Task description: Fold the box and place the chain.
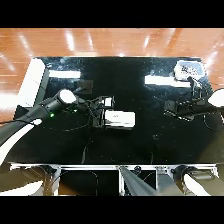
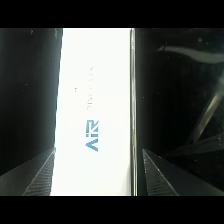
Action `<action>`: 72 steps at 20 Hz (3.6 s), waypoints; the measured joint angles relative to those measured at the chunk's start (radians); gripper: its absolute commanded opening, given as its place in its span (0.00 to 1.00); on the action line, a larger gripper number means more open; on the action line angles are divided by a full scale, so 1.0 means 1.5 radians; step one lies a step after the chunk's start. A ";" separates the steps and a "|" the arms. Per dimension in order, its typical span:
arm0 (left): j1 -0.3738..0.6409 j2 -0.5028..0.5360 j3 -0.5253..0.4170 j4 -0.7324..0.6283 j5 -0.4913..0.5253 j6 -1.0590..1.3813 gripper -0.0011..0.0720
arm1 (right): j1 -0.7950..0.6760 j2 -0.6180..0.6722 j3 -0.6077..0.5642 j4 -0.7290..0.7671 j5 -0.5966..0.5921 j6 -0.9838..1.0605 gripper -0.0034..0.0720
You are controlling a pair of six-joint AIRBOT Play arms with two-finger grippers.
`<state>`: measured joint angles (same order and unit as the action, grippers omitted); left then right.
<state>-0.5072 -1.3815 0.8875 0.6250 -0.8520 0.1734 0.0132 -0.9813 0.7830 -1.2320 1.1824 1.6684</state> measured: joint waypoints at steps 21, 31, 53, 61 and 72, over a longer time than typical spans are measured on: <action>0.033 -0.021 0.000 -0.002 -0.014 -0.032 0.87 | 0.000 0.000 0.000 0.000 -0.001 0.000 0.09; 0.033 -0.026 0.001 -0.003 -0.016 -0.036 0.87 | 0.000 0.000 0.000 -0.001 -0.002 0.000 0.09; 0.025 0.000 0.058 0.061 -0.003 -0.128 0.04 | 0.000 0.000 0.000 -0.001 -0.016 -0.002 0.09; 0.154 0.151 0.064 0.181 -0.048 -0.338 0.04 | 0.000 0.000 0.000 0.000 -0.031 -0.019 0.08; 0.626 0.323 0.063 0.361 -0.218 -0.558 0.04 | 0.000 0.000 0.000 0.003 -0.046 -0.041 0.08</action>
<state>0.4320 -0.8970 0.9817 1.1660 -1.1793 -0.6640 0.0132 -0.9813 0.7830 -1.2278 1.1137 1.6073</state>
